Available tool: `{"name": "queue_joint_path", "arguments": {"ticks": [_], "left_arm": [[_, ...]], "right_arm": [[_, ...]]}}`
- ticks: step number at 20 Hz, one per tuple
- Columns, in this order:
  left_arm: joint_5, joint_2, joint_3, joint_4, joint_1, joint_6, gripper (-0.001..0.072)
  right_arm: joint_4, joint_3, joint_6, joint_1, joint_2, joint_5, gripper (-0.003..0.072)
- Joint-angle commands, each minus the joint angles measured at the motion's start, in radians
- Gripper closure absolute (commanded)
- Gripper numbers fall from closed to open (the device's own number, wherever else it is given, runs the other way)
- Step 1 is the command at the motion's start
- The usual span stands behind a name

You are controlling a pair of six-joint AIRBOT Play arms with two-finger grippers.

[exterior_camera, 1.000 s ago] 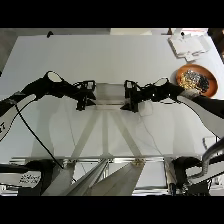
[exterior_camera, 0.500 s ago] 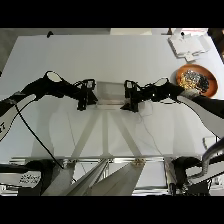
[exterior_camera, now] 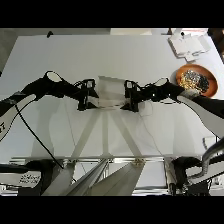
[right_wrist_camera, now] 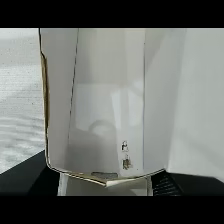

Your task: Fold the box and place the chain.

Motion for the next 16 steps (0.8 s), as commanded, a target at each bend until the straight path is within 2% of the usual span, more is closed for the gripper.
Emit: {"name": "queue_joint_path", "arguments": {"ticks": [1,2,4,5,8,11,14,16], "left_arm": [[0.002,-0.001,-0.001,0.003,0.0,-0.003,0.0069],[0.002,-0.001,-0.001,0.003,0.0,-0.003,0.0214],[0.001,0.0,-0.001,0.003,0.0,-0.003,0.0591],[0.002,0.0,-0.001,0.003,0.0,-0.003,0.0702],[0.002,0.009,-0.001,0.003,0.0,-0.005,0.07],[0.01,0.06,-0.001,0.004,0.007,-0.008,0.0702],[0.008,0.143,-0.001,0.003,0.053,-0.04,0.0701],[0.007,0.202,-0.001,0.004,0.11,-0.169,0.0701]], "right_arm": [[0.0,0.001,0.002,0.0,0.0,0.0,0.0228],[0.0,0.001,0.002,0.0,0.0,0.0,0.0228],[0.0,0.001,0.002,0.0,0.0,0.0,0.0228],[0.0,0.001,0.002,0.0,0.0,0.0,0.0228],[0.0,0.001,0.002,0.0,0.0,0.0,0.0228],[0.0,0.001,0.002,0.0,0.0,0.0,0.0228],[0.0,0.001,0.002,0.0,0.0,0.0,0.0228],[0.0,0.001,0.002,0.0,0.0,0.0,0.0228]]}}
